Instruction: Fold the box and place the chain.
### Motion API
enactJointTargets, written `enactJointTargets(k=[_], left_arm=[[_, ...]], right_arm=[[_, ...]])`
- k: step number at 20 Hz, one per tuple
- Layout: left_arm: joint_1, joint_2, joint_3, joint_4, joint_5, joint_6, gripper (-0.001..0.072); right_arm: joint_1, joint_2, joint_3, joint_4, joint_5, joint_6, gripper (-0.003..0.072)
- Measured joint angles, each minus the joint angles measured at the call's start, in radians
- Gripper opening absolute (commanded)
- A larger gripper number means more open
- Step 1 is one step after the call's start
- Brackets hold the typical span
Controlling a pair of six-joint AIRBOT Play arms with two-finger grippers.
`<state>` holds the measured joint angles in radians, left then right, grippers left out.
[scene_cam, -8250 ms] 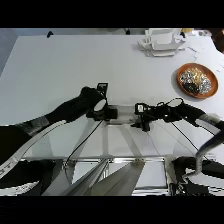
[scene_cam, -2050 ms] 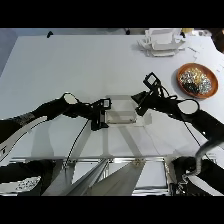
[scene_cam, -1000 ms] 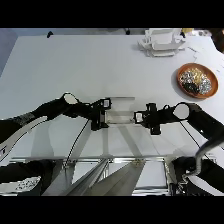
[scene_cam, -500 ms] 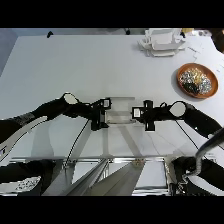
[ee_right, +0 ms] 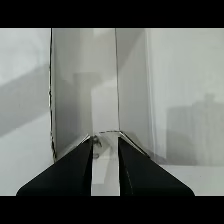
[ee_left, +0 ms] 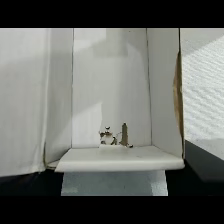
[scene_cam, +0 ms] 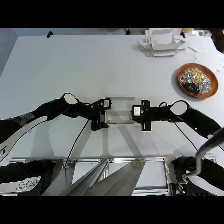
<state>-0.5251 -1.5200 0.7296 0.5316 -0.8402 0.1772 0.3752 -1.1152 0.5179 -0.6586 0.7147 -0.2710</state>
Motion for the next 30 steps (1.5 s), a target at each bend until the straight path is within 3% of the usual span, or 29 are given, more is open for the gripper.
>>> enactJointTargets(k=[4, 7, 9, 12, 14, 17, 18, 20, 21, 26, 30], left_arm=[[0.000, 0.000, 0.000, 0.000, 0.000, 0.000, 0.0179], [0.000, 0.000, 0.000, 0.000, 0.000, 0.000, 0.0179], [0.000, 0.000, 0.000, 0.000, 0.001, 0.000, 0.0179], [0.000, 0.000, 0.000, 0.000, 0.001, 0.000, 0.0179], [0.000, 0.000, 0.000, 0.000, 0.001, 0.000, 0.0179], [0.000, 0.000, 0.000, 0.000, 0.001, 0.000, 0.0179], [0.000, 0.000, 0.000, 0.000, 0.001, 0.001, 0.0179], [0.000, 0.000, 0.000, 0.000, 0.001, 0.002, 0.0179], [0.000, 0.000, 0.000, 0.000, 0.001, 0.001, 0.0179], [0.000, 0.000, 0.000, 0.000, 0.001, 0.000, 0.0179], [0.000, 0.000, 0.000, 0.000, 0.002, 0.000, 0.0179]], right_arm=[[0.000, 0.000, -0.016, 0.054, -0.011, -0.064, 0.0160], [0.000, 0.000, -0.029, 0.077, -0.020, -0.100, 0.0327], [0.000, 0.000, -0.032, 0.086, -0.022, -0.113, 0.0343], [0.000, 0.000, -0.036, 0.093, -0.019, -0.123, 0.0537], [0.000, 0.000, -0.038, 0.095, -0.018, -0.126, 0.0543], [0.001, 0.011, -0.040, 0.079, -0.019, -0.119, 0.0502], [0.001, 0.026, -0.040, 0.060, -0.022, -0.097, 0.0410], [0.000, 0.070, -0.040, -0.016, -0.024, -0.004, 0.0112], [0.000, 0.100, -0.040, -0.072, -0.020, 0.072, 0.0012], [-0.055, 0.233, -0.032, -0.413, -0.046, 0.699, 0.0011], [-0.177, 0.257, -0.019, -0.548, -0.064, 1.204, 0.0011]])
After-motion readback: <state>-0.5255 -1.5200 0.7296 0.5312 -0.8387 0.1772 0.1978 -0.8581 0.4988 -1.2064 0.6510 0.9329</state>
